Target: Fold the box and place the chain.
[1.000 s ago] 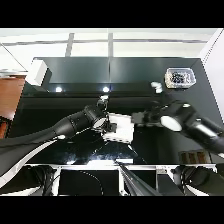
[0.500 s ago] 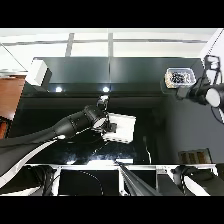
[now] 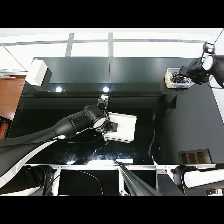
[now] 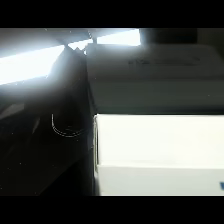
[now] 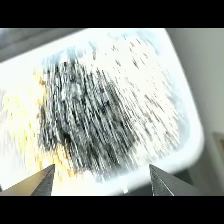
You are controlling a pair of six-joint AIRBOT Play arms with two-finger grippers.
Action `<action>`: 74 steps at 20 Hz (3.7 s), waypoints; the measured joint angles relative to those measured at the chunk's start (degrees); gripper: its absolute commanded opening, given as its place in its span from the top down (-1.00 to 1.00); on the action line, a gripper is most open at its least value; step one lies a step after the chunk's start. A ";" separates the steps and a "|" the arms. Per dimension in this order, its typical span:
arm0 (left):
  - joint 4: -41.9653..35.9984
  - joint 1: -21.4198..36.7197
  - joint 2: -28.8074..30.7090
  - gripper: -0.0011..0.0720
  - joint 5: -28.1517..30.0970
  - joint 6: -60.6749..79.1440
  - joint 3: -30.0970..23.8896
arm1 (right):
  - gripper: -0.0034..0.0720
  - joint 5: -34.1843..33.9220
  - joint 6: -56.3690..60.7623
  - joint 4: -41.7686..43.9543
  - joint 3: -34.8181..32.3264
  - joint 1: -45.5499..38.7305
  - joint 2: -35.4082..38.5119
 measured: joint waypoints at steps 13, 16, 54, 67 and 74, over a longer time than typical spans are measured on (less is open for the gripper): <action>-0.09 0.00 0.00 0.89 0.00 -0.11 0.00 | 0.77 3.74 -2.14 4.15 12.66 -0.79 -12.68; -0.24 0.00 0.00 0.89 0.00 -0.07 0.00 | 0.78 6.84 -3.65 4.31 15.56 -0.83 -11.74; -0.24 0.00 0.00 0.89 0.44 0.02 0.00 | 0.39 9.79 -13.27 10.56 17.84 -3.04 -15.47; -0.48 0.00 0.00 0.89 0.61 -0.04 0.00 | 0.81 15.54 -16.83 9.97 17.84 -3.78 -2.45; -0.46 0.00 -0.02 0.89 0.96 0.02 0.00 | 0.78 18.12 -19.69 17.75 17.84 -3.50 15.08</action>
